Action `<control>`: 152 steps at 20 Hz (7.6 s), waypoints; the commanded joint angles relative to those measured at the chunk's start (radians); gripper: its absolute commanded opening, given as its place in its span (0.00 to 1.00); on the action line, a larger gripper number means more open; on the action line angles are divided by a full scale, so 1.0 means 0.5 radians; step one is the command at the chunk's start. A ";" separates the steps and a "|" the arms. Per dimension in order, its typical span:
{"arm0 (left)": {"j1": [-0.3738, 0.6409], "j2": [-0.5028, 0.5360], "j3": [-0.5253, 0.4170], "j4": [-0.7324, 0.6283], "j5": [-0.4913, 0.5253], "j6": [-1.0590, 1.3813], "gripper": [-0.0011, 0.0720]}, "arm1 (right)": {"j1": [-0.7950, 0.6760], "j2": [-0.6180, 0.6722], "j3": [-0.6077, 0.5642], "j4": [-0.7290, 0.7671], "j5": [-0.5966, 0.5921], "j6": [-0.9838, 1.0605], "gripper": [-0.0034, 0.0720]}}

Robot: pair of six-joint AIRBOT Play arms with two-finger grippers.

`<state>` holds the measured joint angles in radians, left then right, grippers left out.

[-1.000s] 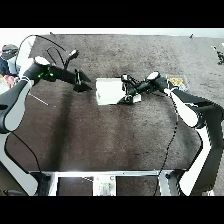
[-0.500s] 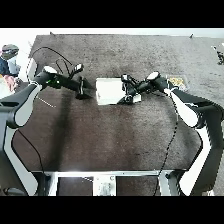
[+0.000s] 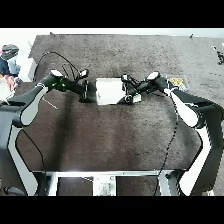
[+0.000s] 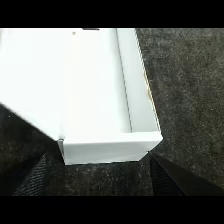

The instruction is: Fold the box and place the chain.

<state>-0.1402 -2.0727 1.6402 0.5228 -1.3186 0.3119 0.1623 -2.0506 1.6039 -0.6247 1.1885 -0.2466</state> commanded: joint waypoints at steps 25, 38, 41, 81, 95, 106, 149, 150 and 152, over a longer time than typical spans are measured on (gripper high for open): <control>-0.137 -0.083 0.000 -0.101 0.228 0.207 1.00 | 0.001 -0.001 0.000 0.001 0.001 0.000 0.52; -0.137 -0.085 0.000 -0.096 0.261 0.160 0.99 | 0.001 -0.001 0.000 0.001 0.001 0.001 0.52; -0.137 -0.086 0.000 -0.096 0.262 0.161 0.87 | 0.002 -0.001 0.000 0.001 0.001 0.000 0.52; -0.137 -0.088 0.001 -0.107 0.266 0.162 0.68 | -0.040 0.036 0.002 -0.002 0.029 0.018 1.00; -0.137 -0.088 0.001 -0.108 0.266 0.163 0.68 | -0.243 0.455 0.002 -0.194 0.314 0.393 0.41; -0.137 -0.088 0.001 -0.108 0.267 0.163 0.68 | -0.028 0.314 -0.008 0.297 -0.266 0.392 0.06; -0.137 -0.088 0.002 -0.108 0.266 0.163 0.68 | -0.015 0.449 -0.270 -0.387 -0.331 0.147 0.77; -0.137 -0.088 0.002 -0.108 0.266 0.163 0.68 | 0.000 0.450 -0.284 -0.387 -0.350 0.147 0.76; -0.137 -0.088 0.002 -0.109 0.266 0.163 0.68 | 0.014 0.449 -0.309 -0.394 -0.436 0.147 0.76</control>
<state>-0.2092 -2.1159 1.6405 0.4683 -1.1858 0.3931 0.1593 -1.8168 1.4639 -0.8314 1.0164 -0.1539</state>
